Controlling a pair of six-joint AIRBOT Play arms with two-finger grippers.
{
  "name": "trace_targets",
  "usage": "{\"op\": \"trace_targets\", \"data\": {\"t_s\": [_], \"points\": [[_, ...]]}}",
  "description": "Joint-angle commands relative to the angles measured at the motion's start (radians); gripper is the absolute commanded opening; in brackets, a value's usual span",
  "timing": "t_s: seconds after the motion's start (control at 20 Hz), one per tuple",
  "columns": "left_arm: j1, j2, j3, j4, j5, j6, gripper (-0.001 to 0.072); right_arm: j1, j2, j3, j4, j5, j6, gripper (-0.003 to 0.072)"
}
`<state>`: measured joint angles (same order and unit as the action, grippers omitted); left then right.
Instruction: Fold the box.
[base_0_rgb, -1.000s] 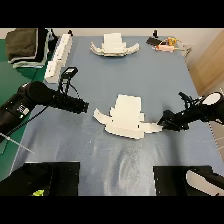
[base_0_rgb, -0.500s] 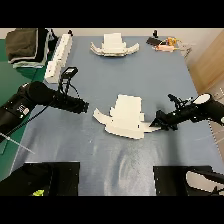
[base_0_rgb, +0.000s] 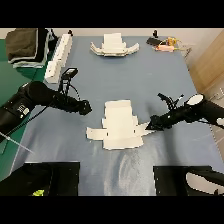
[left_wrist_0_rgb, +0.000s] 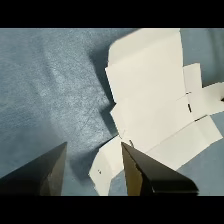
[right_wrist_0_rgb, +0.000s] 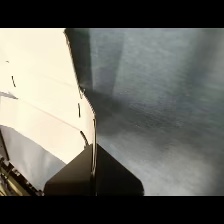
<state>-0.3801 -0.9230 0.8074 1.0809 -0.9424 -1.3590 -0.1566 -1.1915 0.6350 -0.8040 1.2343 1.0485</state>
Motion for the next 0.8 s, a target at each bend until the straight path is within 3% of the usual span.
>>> {"op": "trace_targets", "data": {"t_s": [0.0, 0.2, 0.55, 0.75], "points": [[0.002, -0.005, 0.0, -0.004, -0.012, -0.027, 0.052, 0.056, 0.06, -0.022, -0.007, -0.09, -0.084, 0.0003], [0.05, -0.084, 0.0, -0.065, -0.047, -0.007, 0.0521, 0.105, 0.083, -0.023, 0.0, -0.13, -0.097, 0.0003], [0.172, -0.323, 0.001, -0.509, -0.103, 0.452, 0.052, 0.177, 0.084, -0.023, 0.001, -0.153, -0.097, 0.0003], [0.174, -0.436, 0.002, -0.539, -0.126, 0.547, 0.052, 0.183, 0.084, -0.023, 0.039, -0.166, -0.097, 0.0003]]}}
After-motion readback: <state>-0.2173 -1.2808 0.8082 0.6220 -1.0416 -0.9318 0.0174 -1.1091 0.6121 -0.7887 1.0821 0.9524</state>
